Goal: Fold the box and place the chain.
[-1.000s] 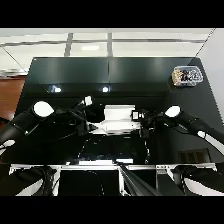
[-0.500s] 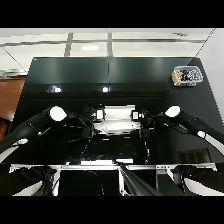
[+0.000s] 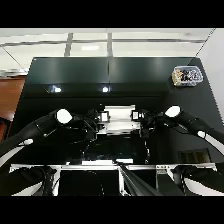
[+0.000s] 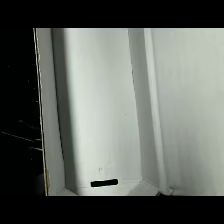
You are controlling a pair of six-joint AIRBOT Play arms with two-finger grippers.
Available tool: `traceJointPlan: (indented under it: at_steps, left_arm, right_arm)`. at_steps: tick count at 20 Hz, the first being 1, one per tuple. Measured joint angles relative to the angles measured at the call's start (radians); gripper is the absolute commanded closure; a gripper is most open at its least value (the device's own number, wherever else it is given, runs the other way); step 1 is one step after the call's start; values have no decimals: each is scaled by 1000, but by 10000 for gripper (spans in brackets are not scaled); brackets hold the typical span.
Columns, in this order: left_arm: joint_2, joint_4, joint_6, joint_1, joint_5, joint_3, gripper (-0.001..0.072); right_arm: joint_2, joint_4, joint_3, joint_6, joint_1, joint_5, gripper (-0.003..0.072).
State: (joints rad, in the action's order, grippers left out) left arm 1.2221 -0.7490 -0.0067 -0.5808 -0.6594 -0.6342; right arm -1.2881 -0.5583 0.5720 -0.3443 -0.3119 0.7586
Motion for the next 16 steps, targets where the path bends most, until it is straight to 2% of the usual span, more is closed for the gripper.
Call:
traceJointPlan:
  at_steps: [8, 10, 11, 12, 13, 14, 15, 16]
  left_arm:
    - [43, 147, 1, -43, 76, 0, 596]
    - [47, 164, 2, -47, 86, 0, 660]
    - [48, 168, 3, -48, 90, 0, 568]
    - [49, 173, 3, -49, 91, 0, 304]
    - [50, 177, 3, -50, 91, 0, 265]
    - [50, 180, 0, -50, 91, 0, 508]
    - [50, 180, 0, -49, 95, 0, 507]
    - [50, 180, 2, -49, 99, 0, 424]
  right_arm:
    - [0, 0, 0, 0, 0, 0, 556]
    - [0, 0, 0, 0, 0, 0, 556]
    - [0, 0, 0, 0, 0, 0, 556]
    - [0, 0, 0, 0, 0, 0, 556]
    - [0, 0, 0, 0, 0, -1, 556]
    - [0, 0, 0, 1, 0, -1, 556]
    - [0, 0, 0, 1, 0, -1, 556]
    - [0, 0, 0, 1, 0, -1, 556]
